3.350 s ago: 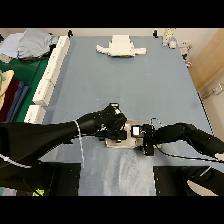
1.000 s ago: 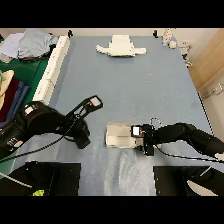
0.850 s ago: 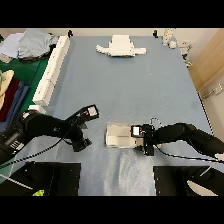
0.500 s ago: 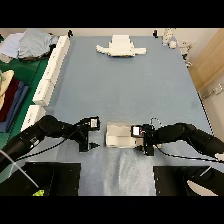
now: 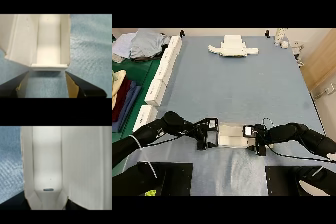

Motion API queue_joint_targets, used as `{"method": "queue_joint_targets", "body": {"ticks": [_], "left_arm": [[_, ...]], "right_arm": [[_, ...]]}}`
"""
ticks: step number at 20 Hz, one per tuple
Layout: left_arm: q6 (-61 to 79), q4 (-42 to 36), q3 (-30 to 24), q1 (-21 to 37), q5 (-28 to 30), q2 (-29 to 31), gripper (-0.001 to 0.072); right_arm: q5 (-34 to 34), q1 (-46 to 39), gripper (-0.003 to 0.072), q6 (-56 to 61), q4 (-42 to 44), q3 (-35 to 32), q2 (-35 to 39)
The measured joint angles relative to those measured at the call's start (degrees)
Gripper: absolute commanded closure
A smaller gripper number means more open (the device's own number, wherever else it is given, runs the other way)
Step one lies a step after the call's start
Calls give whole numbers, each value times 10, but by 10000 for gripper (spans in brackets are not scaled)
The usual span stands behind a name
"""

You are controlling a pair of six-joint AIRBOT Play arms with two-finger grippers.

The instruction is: Fold the box.

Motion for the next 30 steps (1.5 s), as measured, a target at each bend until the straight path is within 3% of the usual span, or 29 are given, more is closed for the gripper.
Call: {"method": "queue_joint_targets", "body": {"ticks": [8, 17, 18, 19, 20, 30], "left_arm": [[3, -10, 11, -38, 23, -53, 20], [-26, -10, 16, -69, 67, -66, 22], [-27, -10, 16, -73, 70, -67, 31], [-30, -10, 17, -75, 75, -68, 116], [-31, -10, 17, -77, 78, -69, 129], [-39, -8, 19, -81, 79, -71, 130]], "right_arm": [[-1, 0, 238, 0, 0, 0, 0], [0, 0, 238, 0, 0, 0, 0], [0, 0, 238, 0, 0, 0, 0], [0, 0, 238, 0, 0, 0, 0], [0, 0, 238, 2, 0, 0, 0], [0, 0, 238, 0, 0, 0, 0]]}}
